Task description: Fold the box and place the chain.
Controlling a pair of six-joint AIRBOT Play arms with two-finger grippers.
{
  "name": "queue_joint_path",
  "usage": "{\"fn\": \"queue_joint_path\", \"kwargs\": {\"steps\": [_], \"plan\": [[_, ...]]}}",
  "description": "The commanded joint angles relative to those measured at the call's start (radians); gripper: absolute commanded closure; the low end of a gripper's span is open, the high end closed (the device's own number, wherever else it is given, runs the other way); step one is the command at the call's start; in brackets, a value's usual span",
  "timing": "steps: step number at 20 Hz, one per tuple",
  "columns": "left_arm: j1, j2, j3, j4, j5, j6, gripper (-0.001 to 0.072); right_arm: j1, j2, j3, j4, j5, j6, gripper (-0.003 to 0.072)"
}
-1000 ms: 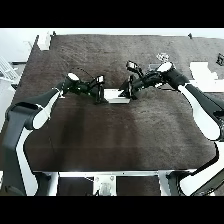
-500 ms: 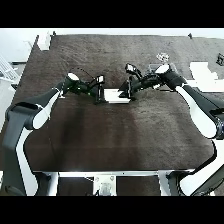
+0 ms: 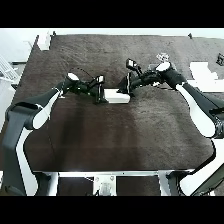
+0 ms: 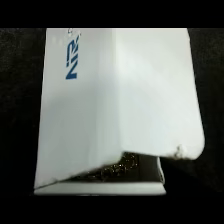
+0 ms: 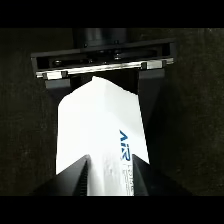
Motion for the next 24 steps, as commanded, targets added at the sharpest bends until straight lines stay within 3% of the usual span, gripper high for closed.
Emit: {"fn": "queue_joint_path", "kwargs": {"steps": [1, 3, 11, 24], "plan": [[-0.001, 0.0, 0.0, 0.0, -0.001, 0.0, 0.0231, 0.0, 0.0, 0.004, 0.011, -0.001, 0.0, 0.0424], [-0.001, 0.0, 0.0, 0.0, -0.001, 0.001, 0.0231, 0.0, -0.002, 0.003, 0.006, -0.001, -0.001, 0.0381], [-0.001, 0.0, 0.0, 0.0, -0.001, 0.001, 0.0231, 0.0, -0.023, 0.003, -0.035, -0.006, 0.0, 0.0387], [-0.001, 0.0, 0.0, 0.0, -0.001, 0.0, 0.0231, 0.001, -0.023, 0.023, 0.022, -0.035, 0.0, 0.0388]]}}
